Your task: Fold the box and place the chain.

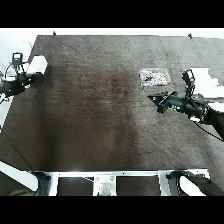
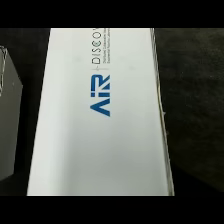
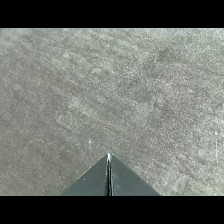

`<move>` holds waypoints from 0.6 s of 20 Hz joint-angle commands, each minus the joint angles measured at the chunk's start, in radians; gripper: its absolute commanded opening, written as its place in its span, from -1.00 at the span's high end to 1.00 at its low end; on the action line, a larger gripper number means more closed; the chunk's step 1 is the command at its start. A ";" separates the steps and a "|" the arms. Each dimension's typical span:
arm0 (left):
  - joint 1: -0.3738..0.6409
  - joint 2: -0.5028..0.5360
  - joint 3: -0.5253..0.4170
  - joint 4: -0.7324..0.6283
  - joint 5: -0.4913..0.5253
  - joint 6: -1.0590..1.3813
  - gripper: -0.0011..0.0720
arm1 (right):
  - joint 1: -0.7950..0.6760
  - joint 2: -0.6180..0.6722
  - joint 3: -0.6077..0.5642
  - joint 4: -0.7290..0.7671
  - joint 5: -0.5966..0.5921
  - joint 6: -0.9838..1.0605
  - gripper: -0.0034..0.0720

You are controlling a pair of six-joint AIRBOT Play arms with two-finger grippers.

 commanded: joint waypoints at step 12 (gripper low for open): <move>0.002 -0.024 0.000 0.010 0.018 0.032 0.85 | 0.001 0.000 -0.003 0.007 0.001 0.001 0.89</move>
